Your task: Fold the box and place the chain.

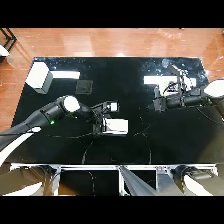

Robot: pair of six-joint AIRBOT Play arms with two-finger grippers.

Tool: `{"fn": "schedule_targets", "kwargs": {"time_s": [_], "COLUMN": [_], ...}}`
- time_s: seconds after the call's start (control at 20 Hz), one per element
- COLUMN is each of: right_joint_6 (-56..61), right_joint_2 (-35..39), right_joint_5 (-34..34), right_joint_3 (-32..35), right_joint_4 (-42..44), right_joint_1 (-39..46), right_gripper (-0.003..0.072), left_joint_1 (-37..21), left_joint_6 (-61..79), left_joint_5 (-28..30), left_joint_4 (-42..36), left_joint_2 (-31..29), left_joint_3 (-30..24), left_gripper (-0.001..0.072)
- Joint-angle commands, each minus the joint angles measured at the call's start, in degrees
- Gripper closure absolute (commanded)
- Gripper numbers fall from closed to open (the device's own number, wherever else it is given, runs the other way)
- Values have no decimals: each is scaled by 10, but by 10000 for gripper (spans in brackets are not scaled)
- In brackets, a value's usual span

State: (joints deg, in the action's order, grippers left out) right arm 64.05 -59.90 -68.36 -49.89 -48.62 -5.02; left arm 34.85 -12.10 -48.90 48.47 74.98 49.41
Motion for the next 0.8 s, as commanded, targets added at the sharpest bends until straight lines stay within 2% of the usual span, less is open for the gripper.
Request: {"fn": "schedule_targets", "kwargs": {"time_s": [0.0, 0.75], "right_joint_6": [0, 0], "right_joint_2": [0, 0], "right_joint_5": [1, 7], "right_joint_3": [0, 0], "right_joint_4": [0, -1], "right_joint_1": [0, 0], "right_gripper": [667, 667], "left_joint_1": [3, 5], "left_joint_6": [-16, -11], "left_joint_5": [11, 11], "left_joint_4": [21, 22], "left_joint_2": [0, 9], "left_joint_3": [1, 1], "left_gripper": [71, 76]}}
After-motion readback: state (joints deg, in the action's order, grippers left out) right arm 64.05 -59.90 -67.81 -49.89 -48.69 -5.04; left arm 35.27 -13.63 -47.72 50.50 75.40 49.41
